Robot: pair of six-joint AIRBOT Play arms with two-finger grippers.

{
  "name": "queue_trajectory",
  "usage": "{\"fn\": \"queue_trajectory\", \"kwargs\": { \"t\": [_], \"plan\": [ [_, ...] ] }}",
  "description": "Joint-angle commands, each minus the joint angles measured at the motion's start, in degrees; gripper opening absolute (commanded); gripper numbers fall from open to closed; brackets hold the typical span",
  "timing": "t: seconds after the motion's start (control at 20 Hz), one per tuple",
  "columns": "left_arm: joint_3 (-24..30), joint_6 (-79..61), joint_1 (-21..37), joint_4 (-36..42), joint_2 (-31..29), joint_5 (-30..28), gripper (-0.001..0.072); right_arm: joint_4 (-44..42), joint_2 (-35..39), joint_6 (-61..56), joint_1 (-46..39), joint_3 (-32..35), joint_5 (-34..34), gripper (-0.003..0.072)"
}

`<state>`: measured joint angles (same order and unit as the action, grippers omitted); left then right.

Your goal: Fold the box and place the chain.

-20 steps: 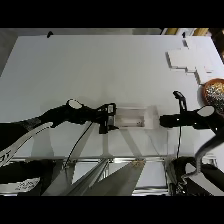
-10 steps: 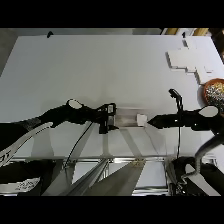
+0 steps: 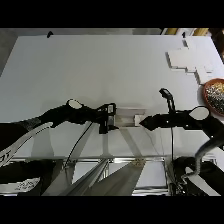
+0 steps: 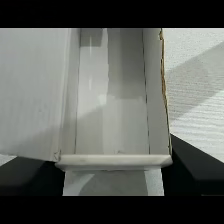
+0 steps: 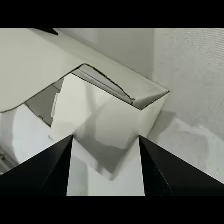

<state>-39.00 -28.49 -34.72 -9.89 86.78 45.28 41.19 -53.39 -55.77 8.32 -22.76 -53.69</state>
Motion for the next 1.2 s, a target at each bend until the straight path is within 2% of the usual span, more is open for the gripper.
{"fn": "queue_trajectory", "kwargs": {
  "t": [0.0,0.1,0.3,0.45,0.6,0.75,0.85,1.15],
  "plan": [
    [-0.04,0.0,0.0,0.0,0.04,-0.02,0.011,7.04,0.02,-10.8,4.35,-2.43,2.84,0.047],
    [-0.04,0.0,-0.02,-0.02,0.04,-0.02,0.011,10.08,-0.17,-17.77,6.84,-4.31,4.85,0.0463],
    [-0.04,0.0,-0.02,0.0,0.04,-0.02,0.011,22.03,-3.91,-38.38,14.1,-7.89,6.45,0.0461],
    [-0.04,0.0,0.0,0.0,0.04,-0.02,0.011,29.05,-7.48,-47.63,19.08,-11.39,6.32,0.0412],
    [-0.04,0.0,-0.02,-0.02,0.04,-0.02,0.011,34.56,-11.06,-56.41,22.29,-14.73,3.98,0.0393],
    [-0.04,0.0,0.0,0.0,0.04,-0.02,0.011,41.57,-13.9,-64.78,24.57,-17.2,-0.66,0.0332],
    [-0.04,0.0,-0.02,-0.02,0.04,-0.02,0.011,43.04,-15.69,-66.47,25.68,-18.69,-2.29,0.0321],
    [-0.04,0.0,-0.02,0.0,0.02,-0.02,0.011,43.01,-19.76,-68.52,29.03,-20.57,-1.62,0.0321]
  ]
}}
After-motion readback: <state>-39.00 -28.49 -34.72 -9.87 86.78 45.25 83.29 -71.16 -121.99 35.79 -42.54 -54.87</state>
